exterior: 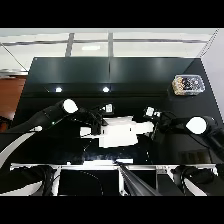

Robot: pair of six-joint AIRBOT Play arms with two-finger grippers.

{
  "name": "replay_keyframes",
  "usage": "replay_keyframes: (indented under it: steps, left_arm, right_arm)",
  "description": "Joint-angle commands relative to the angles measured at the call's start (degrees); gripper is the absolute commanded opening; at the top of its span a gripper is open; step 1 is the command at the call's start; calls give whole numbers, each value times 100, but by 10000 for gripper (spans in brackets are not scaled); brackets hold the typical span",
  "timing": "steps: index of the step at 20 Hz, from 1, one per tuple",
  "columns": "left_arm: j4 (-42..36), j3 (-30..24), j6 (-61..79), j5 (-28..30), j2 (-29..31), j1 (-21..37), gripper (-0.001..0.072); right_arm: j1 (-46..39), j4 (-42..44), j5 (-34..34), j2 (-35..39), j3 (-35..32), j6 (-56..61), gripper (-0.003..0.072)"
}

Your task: Fold the box and place the chain.

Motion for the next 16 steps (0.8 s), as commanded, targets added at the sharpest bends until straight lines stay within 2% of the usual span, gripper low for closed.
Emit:
replay_keyframes:
  steps: [1,6,11,16]
  left_arm:
    - [55,0,7,-52,-33,-4,28]
    - [87,0,4,-4,-35,-2,29]
    - [98,0,2,-24,-35,-4,28]
    - [98,0,2,-24,-35,-4,28]
  right_arm:
    - [208,81,-66,-20,-144,-251,706]
    - [490,651,-87,-304,-455,-1252,707]
    - [509,1054,-304,-710,-457,-1716,709]
    - [1054,1102,-361,-732,-457,-2109,707]
